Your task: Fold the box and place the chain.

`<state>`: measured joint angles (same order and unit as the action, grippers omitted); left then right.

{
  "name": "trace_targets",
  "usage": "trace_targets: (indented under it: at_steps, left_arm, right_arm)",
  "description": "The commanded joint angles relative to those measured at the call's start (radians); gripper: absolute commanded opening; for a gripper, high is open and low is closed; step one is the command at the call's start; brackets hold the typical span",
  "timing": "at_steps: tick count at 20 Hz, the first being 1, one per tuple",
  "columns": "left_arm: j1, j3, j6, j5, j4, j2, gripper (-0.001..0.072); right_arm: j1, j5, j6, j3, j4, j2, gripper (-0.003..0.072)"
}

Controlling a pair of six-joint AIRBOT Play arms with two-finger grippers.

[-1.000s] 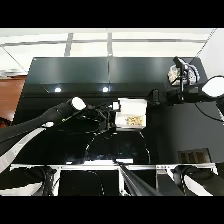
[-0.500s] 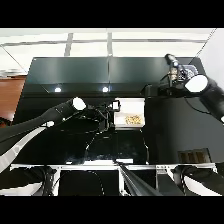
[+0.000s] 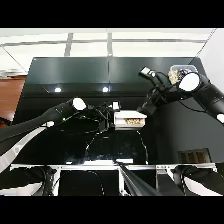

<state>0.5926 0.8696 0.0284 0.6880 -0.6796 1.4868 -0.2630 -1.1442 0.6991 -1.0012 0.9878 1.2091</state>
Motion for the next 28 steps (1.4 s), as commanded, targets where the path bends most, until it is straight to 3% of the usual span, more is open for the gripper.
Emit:
trace_targets:
  at_steps: [1,5,10,15,19,24,28]
  left_arm:
    - [0.001,-0.001,0.001,0.000,-0.001,0.001,0.0333]
    - [0.001,-0.001,0.001,0.000,-0.001,0.001,0.0332]
    - [0.002,-0.001,0.001,0.000,-0.001,0.001,0.0332]
    - [0.002,-0.001,0.001,0.000,-0.001,0.001,0.0332]
    - [0.002,-0.001,0.001,0.000,-0.001,0.001,0.0332]
    - [0.002,-0.001,0.001,0.000,-0.001,0.002,0.0332]
    - [0.002,-0.001,0.001,0.000,-0.001,0.002,0.0332]
  right_arm:
    - [-0.015,-0.115,-0.215,0.039,-0.039,-0.008,0.0622]
    - [-0.050,-0.042,-0.334,0.094,-0.046,-0.007,0.0623]
    - [-0.056,-0.001,-0.340,0.095,-0.053,0.009,0.0622]
    - [-0.047,-0.086,-0.254,0.009,-0.041,-0.053,0.0623]
    - [0.027,-0.002,-0.193,-0.032,-0.056,-0.109,0.0623]
    - [0.055,0.042,-0.239,0.044,-0.081,-0.047,0.0623]
    - [0.004,0.043,-0.415,0.129,-0.120,-0.002,0.0622]
